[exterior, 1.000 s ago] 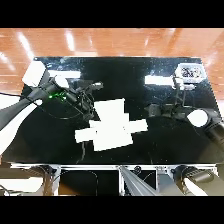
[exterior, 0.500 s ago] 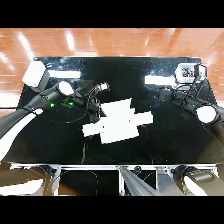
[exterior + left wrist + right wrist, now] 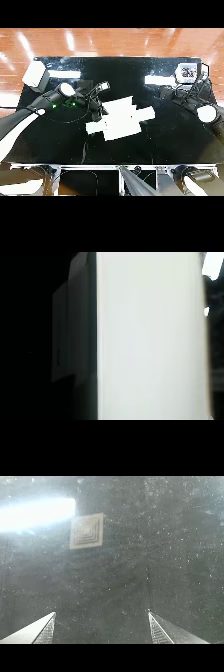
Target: Fold the box and place the chain.
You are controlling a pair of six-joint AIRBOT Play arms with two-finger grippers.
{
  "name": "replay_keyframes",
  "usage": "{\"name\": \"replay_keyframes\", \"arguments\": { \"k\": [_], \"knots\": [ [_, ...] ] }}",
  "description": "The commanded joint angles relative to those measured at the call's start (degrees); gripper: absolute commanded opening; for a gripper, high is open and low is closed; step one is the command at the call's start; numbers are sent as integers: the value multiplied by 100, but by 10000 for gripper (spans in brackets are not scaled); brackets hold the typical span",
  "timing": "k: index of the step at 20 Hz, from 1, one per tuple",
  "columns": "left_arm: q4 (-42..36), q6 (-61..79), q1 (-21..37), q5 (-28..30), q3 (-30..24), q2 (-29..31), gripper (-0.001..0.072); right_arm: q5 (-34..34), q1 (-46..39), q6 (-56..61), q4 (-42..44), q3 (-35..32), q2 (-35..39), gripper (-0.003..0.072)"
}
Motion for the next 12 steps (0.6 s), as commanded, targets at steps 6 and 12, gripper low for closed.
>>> {"name": "replay_keyframes", "arguments": {
  "k": [6, 12],
  "knots": [
    [673, 1207, -4, -553, -7, 98, 15, 188, -4, -42, -28, 2, 2, 720],
    [634, 1025, -269, 863, -702, 778, 15, 601, -4, -824, -31, 0, 2, 720]
  ]
}}
